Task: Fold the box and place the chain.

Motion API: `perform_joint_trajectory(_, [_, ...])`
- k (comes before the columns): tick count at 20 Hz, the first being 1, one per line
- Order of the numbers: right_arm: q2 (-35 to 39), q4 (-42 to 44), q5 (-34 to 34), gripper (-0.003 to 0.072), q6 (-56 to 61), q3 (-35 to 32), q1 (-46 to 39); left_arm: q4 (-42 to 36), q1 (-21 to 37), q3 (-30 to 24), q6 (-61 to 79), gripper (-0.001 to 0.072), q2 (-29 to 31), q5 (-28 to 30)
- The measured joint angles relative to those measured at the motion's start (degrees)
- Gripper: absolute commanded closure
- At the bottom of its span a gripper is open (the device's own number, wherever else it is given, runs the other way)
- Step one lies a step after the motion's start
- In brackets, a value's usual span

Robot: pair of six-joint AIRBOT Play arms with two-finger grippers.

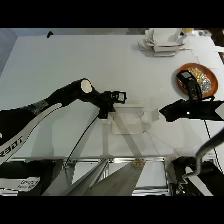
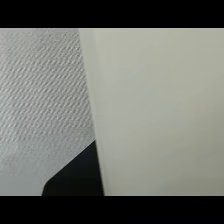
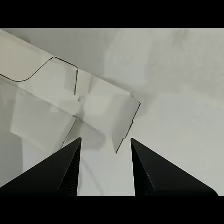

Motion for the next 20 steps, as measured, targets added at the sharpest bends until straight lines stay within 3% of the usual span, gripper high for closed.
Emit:
perform_joint_trajectory(16, [0.0,0.0,0.1,0.0349,0.0,0.0,0.0,0.8,0.0,0.1,-0.4,0.0695,-0.4,-0.2])
perform_joint_trajectory(20, [0.0,0.0,0.3,0.053,-1.9,0.0,0.0,0.8,0.0,0.1,-0.4,0.0695,-0.4,-0.2])
